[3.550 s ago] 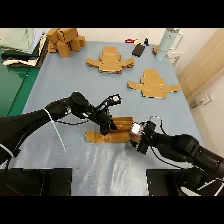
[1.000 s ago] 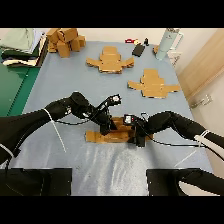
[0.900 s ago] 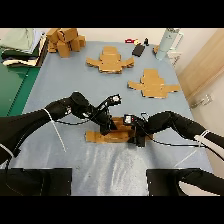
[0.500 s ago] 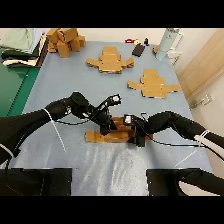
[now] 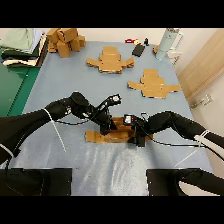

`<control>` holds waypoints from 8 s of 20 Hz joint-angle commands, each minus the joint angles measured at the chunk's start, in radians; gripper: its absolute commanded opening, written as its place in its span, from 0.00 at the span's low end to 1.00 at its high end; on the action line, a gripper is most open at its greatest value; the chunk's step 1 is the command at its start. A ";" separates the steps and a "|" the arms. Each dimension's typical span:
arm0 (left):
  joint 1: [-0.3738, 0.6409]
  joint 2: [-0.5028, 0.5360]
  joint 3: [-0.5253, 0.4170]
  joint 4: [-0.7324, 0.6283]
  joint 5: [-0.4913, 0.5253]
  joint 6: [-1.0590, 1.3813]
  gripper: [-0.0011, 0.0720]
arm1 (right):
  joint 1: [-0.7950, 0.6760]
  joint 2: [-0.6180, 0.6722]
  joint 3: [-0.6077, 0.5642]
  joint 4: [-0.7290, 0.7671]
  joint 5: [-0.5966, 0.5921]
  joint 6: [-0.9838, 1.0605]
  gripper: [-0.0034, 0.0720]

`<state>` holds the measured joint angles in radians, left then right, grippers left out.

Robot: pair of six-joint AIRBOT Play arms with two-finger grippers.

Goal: Fold the box.

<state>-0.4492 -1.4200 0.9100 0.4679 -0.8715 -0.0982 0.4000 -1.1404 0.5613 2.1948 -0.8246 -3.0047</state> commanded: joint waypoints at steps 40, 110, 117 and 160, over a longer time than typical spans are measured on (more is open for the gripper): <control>0.037 -0.152 0.100 0.149 -0.033 -1.149 0.04 | 0.001 0.000 0.000 0.000 0.000 0.000 0.71; -0.050 0.201 -0.346 -0.159 0.349 0.325 0.16 | 0.001 0.000 0.000 0.000 0.000 0.000 0.71; 0.063 0.494 -0.346 0.441 0.121 -0.472 0.04 | 0.001 0.000 0.000 0.000 0.000 0.000 0.71; -0.051 0.338 -0.257 0.245 0.196 -1.226 0.67 | 0.001 0.000 0.000 0.000 0.000 0.000 0.71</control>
<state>-0.4988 -1.0794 0.6495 0.7391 -0.6624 -1.3231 0.4000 -1.1404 0.5613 2.1948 -0.8249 -3.0051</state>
